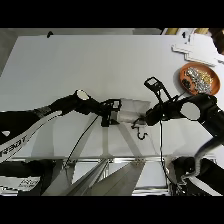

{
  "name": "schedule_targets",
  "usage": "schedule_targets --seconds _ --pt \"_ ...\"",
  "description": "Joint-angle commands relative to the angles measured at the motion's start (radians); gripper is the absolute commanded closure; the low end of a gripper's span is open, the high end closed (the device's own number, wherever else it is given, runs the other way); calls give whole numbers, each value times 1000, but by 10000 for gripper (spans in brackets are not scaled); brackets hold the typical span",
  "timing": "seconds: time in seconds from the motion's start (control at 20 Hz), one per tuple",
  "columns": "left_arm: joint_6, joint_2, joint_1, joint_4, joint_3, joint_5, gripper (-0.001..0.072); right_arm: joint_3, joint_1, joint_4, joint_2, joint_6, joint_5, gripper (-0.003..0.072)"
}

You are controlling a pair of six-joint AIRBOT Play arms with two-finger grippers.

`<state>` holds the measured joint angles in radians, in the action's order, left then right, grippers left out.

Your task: Fold the box and place the chain.

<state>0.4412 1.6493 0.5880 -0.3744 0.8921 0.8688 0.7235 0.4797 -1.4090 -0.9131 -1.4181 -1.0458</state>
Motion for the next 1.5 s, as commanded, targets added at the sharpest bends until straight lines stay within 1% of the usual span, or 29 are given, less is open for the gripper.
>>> schedule_targets --seconds 0.0,0.1,0.25,0.35,0.45,0.65,0.75,0.85,0.95,1.05,1.1,1.2,1.3,1.35,1.45 --pt "0 -1 0 0 1 0 502 0 0 4 2 5 -5 440" --pt "0 0 0 0 1 0 502 0 0 3 37 37 -61 443" --pt "0 0 0 0 1 0 502 -2 0 6 114 190 -200 443" --pt "0 -1 0 0 1 0 502 -34 0 56 136 306 -218 446" --pt "0 0 0 0 1 0 502 -102 0 126 129 428 -180 446" --pt "0 0 0 0 1 0 502 -239 0 127 95 575 -94 447" --pt "0 0 0 0 1 0 502 -287 0 130 75 626 -20 447" --pt "0 0 0 0 1 0 502 -304 0 131 49 642 68 447" --pt "0 0 0 0 1 0 502 -305 0 132 14 642 121 449" --pt "0 0 0 0 1 0 502 -305 0 149 -24 650 127 451" --pt "0 0 0 0 1 0 502 -305 0 171 -36 674 127 467" --pt "0 0 0 0 1 0 502 -305 0 216 -50 706 136 468" --pt "0 0 0 0 1 0 502 -305 0 212 -55 706 149 479" --pt "0 0 0 0 1 0 502 -305 0 208 -63 706 149 510" --pt "0 0 0 0 1 0 502 -306 0 208 -95 704 162 510"
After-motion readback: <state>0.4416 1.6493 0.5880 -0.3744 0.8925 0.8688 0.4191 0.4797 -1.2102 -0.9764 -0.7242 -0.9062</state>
